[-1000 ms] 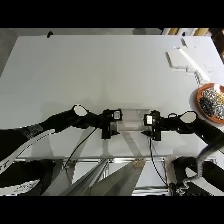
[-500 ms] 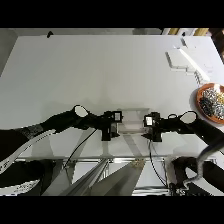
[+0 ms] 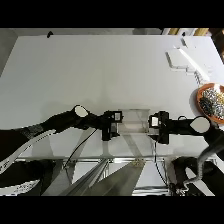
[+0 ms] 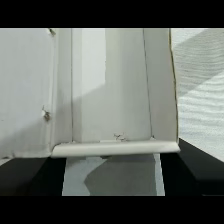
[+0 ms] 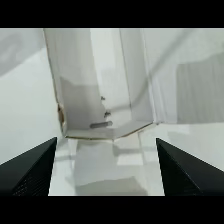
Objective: Fold the box and place the chain.
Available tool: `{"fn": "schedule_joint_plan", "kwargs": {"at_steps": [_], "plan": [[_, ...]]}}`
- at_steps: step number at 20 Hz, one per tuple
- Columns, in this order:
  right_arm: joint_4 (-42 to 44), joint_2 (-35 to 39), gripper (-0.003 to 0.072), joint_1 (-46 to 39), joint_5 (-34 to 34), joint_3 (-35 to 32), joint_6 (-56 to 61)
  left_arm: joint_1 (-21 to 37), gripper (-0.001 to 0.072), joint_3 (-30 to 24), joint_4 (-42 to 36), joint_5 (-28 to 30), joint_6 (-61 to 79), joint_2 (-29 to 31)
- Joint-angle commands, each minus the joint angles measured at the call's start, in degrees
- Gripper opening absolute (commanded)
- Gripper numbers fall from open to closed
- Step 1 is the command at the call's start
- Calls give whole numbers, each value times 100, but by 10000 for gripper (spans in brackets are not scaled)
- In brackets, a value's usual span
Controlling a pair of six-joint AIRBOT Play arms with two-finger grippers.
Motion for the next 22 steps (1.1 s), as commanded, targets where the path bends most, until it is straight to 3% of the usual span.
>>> {"fn": "schedule_joint_plan", "kwargs": {"at_steps": [1,3,6,10,12,16,19,22], "plan": [[-293,730,628,-2,472,7,511,7,167,0,2,17,-4,4],[13,938,538,-2,466,7,503,7,168,0,2,20,-4,4],[435,955,487,0,439,7,483,7,167,0,2,17,-4,7],[2669,822,11,0,-33,4,-686,7,167,0,2,17,-4,7],[3386,431,13,0,-691,4,-782,7,167,0,2,17,-4,4],[3952,-964,13,0,-1777,4,-778,7,167,0,4,17,-4,7],[4022,-1740,13,0,-1956,4,-610,7,167,0,2,20,-4,4],[4006,-1803,14,0,-1888,42,-402,7,167,0,2,17,-7,7]]}}
